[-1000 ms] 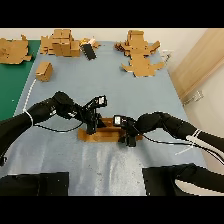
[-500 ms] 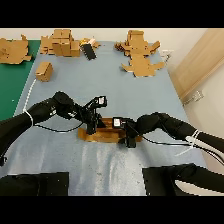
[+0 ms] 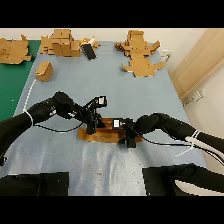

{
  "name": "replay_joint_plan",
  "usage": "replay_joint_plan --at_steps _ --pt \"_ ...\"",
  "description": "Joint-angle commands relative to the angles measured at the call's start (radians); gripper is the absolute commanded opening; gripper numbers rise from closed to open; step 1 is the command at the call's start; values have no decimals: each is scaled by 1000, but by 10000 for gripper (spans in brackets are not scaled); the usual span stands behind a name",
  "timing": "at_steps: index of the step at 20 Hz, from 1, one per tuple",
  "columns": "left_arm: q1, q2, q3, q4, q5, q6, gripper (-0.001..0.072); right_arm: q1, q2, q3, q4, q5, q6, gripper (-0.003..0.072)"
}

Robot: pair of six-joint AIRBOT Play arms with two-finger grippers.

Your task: Fold the box.

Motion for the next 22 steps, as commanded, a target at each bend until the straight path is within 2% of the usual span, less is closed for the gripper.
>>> replay_joint_plan --at_steps 1,4,22 --pt "0 0 0 0 0 0 11 1 -1 2 -40 43 -5 574" --pt "0 0 0 0 0 0 11 1 -1 2 -60 74 -5 574" --pt "0 0 0 0 0 0 11 0 -1 2 -69 58 -3 573"
